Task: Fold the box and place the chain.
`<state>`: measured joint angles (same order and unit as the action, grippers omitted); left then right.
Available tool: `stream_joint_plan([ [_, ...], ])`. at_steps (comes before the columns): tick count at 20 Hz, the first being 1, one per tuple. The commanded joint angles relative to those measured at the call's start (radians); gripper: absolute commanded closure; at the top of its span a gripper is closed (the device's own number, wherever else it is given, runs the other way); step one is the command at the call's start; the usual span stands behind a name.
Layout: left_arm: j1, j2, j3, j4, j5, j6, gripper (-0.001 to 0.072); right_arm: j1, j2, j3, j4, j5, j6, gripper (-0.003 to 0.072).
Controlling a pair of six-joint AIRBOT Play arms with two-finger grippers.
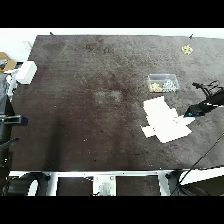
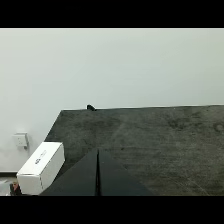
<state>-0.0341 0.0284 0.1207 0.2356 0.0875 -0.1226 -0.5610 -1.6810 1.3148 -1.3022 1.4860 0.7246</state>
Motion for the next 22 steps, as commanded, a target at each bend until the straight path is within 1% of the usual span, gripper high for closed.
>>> stream_joint_plan([
  [1, 0.000, 0.000, 0.000, 0.000, 0.000, 0.000, 0.0697, -0.024, -0.024, -0.001, -0.027, 0.062, -0.021, 0.0351],
  [4, 0.000, 0.000, 0.000, 0.000, 0.000, 0.000, 0.0697, -0.056, -0.024, -0.001, -0.021, 0.039, -0.021, 0.0351],
  [5, 0.000, 0.000, 0.000, 0.000, 0.000, 0.000, 0.0697, -0.063, -0.026, -0.001, 0.006, 0.019, -0.022, 0.0351],
  [6, 0.000, 0.000, 0.000, 0.000, 0.000, 0.000, 0.0697, -0.073, -0.031, -0.001, 0.071, 0.010, -0.032, 0.0352],
  [8, 0.000, 0.000, 0.000, 0.000, 0.000, 0.000, 0.0697, -0.082, -0.052, -0.002, 0.223, 0.032, -0.111, 0.0352],
  [9, 0.000, 0.000, 0.000, 0.000, 0.000, 0.000, 0.0697, -0.082, -0.068, -0.002, 0.272, 0.065, -0.140, 0.0352],
  [10, 0.000, 0.000, 0.000, 0.000, 0.000, 0.000, 0.0697, -0.080, -0.085, -0.003, 0.298, 0.098, -0.157, 0.0352],
  [12, 0.000, 0.000, 0.000, 0.000, 0.000, 0.000, 0.0697, -0.080, -0.122, -0.003, 0.288, 0.139, -0.156, 0.0355],
  [14, 0.000, 0.000, 0.000, 0.000, 0.000, 0.000, 0.0697, -0.080, -0.133, -0.005, 0.270, 0.161, -0.157, 0.0478],
  [18, 0.000, 0.000, 0.000, 0.000, 0.000, 0.000, 0.0697, -0.080, -0.131, -0.006, 0.280, 0.253, -0.165, 0.0485],
  [20, 0.000, 0.000, 0.000, 0.000, 0.000, 0.000, 0.0697, -0.081, -0.131, -0.022, 0.306, 0.284, -0.169, 0.0681],
  [22, 0.000, 0.000, 0.000, 0.000, 0.000, 0.000, 0.0697, -0.080, -0.115, -0.076, 0.343, 0.278, -0.177, 0.0684],
])
